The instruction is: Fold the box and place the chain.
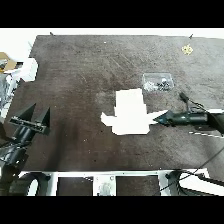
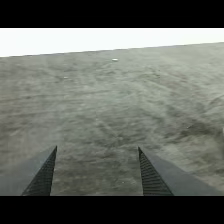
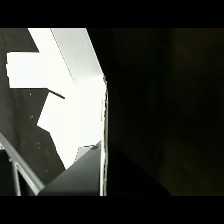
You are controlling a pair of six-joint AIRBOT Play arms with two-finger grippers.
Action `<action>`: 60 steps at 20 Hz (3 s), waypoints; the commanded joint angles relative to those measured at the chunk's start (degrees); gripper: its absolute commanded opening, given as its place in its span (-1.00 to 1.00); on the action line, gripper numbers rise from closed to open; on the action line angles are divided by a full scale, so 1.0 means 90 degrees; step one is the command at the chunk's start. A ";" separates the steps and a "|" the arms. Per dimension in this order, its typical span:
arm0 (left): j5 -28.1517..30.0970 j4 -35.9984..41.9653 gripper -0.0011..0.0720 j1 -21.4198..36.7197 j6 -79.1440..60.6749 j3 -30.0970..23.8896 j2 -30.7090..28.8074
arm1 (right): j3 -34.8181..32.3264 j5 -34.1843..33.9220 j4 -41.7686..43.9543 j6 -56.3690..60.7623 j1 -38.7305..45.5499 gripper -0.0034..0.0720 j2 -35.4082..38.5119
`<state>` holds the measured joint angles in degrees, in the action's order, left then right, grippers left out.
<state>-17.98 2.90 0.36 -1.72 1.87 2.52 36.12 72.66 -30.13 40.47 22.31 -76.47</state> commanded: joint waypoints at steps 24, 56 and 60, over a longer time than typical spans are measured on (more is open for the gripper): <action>-0.6093 -0.3980 0.55 -0.0525 0.4877 1.0664 1.1873 | 0.0976 -0.2647 0.2356 -0.2380 -0.2511 -0.90 -0.1389; -0.7616 -0.3990 0.37 -0.1564 0.5717 1.2543 1.4054 | 0.0833 -0.2722 0.2378 -0.2800 -0.2511 -0.90 -0.1387; -0.7512 -0.4116 0.29 -0.1564 0.5807 1.2543 1.4054 | 0.0833 -0.2720 0.2375 -0.2883 -0.2511 -0.90 -0.1387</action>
<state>-86.04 -33.17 -13.72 50.06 114.72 128.97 43.62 48.16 -8.75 15.16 -0.25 -88.92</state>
